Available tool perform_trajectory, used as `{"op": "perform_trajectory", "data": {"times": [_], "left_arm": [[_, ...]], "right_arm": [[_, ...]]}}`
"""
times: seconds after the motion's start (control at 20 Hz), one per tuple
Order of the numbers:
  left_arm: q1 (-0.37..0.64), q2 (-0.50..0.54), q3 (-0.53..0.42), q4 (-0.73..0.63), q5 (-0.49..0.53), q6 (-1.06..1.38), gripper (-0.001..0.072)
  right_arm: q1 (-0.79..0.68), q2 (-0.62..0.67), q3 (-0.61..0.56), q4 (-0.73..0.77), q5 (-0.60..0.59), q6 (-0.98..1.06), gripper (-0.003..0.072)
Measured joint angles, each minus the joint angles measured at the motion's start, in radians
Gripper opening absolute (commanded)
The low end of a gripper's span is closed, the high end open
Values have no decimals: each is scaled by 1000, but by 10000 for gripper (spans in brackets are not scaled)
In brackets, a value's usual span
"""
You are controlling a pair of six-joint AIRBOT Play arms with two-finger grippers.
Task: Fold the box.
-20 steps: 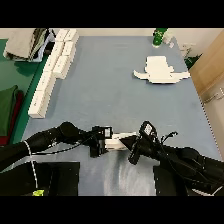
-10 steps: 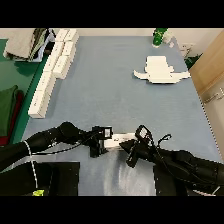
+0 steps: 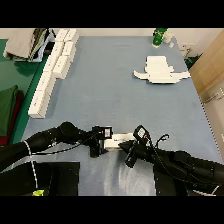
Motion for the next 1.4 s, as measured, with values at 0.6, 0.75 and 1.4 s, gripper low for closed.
{"op": "perform_trajectory", "data": {"times": [0.6,0.75,1.4], "left_arm": [[0,0,0,0,0,0,603],[0,0,0,0,0,-1,603],[0,0,0,0,0,0,603]], "right_arm": [[0,27,-11,0,-20,3,3],[1,77,-12,0,-27,4,3],[-23,164,26,-1,-62,3,3]]}}
